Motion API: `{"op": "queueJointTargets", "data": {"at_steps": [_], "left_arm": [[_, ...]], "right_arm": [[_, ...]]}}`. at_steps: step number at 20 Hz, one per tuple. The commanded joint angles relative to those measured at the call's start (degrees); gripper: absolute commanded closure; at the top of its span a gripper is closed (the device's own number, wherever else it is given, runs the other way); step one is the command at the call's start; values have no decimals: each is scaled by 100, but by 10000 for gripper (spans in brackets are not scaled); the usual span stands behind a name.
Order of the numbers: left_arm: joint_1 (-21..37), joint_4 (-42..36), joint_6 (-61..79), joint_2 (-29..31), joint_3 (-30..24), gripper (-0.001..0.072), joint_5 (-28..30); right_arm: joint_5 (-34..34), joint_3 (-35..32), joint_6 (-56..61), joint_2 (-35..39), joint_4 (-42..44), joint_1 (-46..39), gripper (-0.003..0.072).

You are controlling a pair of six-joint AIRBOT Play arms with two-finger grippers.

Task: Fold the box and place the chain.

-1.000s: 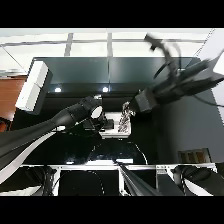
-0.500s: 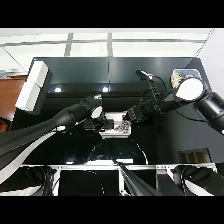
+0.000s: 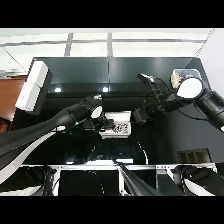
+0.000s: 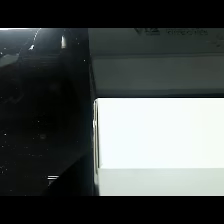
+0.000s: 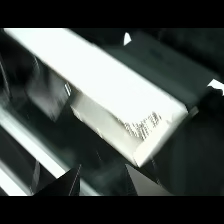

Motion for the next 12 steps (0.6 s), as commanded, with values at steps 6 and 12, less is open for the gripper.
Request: {"op": "queueJointTargets", "data": {"at_steps": [6,12], "left_arm": [[9,-227,31,-2,-7,683,144],[33,-55,138,61,146,298,-52]], "right_arm": [[1058,63,-570,94,-107,-1010,386],[1019,63,-592,94,-61,-999,386]]}}
